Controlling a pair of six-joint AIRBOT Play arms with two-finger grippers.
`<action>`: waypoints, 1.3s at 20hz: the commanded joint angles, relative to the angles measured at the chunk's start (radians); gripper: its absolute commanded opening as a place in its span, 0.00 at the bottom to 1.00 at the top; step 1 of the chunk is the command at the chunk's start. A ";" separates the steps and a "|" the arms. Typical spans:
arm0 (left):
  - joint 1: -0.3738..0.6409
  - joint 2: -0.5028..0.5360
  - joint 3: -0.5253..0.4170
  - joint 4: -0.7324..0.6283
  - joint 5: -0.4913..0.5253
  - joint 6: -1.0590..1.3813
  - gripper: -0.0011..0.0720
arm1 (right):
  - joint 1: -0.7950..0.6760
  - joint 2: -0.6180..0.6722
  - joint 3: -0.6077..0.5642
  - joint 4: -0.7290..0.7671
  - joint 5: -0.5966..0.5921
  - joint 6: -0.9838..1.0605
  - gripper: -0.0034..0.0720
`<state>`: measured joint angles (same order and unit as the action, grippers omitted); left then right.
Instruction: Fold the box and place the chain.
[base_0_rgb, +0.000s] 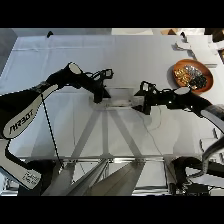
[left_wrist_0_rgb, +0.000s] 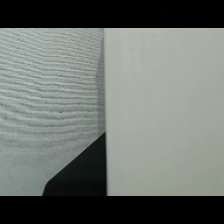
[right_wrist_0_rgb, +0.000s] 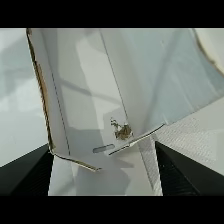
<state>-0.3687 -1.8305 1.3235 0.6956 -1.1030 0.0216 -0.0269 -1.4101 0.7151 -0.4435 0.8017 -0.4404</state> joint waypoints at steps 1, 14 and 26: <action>-0.001 -0.001 0.000 0.000 0.000 0.000 0.03 | 0.000 -0.035 0.060 -0.101 0.038 0.018 0.96; -0.001 -0.001 0.000 0.000 0.000 0.000 0.03 | 0.019 -0.187 0.176 -0.110 0.185 -0.014 0.96; -0.001 -0.001 0.000 0.000 0.000 0.000 0.03 | 0.043 -0.245 0.178 -0.072 0.179 -0.008 0.96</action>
